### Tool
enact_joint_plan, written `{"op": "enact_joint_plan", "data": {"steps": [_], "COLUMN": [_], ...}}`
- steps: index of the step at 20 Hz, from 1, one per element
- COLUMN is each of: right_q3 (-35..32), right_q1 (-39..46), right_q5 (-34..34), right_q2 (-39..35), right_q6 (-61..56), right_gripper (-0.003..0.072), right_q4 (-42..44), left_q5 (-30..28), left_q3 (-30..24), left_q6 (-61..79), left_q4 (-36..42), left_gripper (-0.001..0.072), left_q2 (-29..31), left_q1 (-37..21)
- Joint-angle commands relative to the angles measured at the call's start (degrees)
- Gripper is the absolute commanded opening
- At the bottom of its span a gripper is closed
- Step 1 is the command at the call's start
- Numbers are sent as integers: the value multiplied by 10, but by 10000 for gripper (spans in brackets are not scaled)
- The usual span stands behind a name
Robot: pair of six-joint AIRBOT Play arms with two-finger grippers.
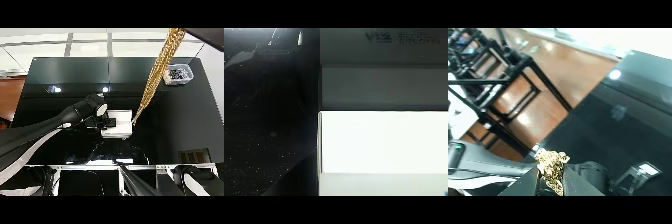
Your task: Fold the box and place the chain.
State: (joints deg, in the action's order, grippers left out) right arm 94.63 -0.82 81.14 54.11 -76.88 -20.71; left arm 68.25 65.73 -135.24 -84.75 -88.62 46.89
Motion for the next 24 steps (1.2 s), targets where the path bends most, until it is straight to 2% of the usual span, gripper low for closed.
{"op": "enact_joint_plan", "data": {"steps": [1,7,10,13,19,24], "right_q3": [0,0,0,0,-9,-110], "right_q1": [0,-1,-34,-81,-145,-162], "right_q5": [1,-12,-30,-45,-28,1], "right_q2": [0,1,6,18,35,35], "right_q6": [3,4,5,0,-37,-52], "right_gripper": [12,12,12,12,12,12], "right_q4": [41,71,64,-6,-124,-167], "left_q5": [0,0,0,0,0,0], "left_q3": [0,0,0,0,0,0], "left_q6": [0,0,0,0,0,0], "left_q4": [0,0,0,0,0,0], "left_gripper": [30,29,30,29,29,29], "left_q2": [0,0,0,0,0,0], "left_q1": [0,0,0,0,0,0]}}
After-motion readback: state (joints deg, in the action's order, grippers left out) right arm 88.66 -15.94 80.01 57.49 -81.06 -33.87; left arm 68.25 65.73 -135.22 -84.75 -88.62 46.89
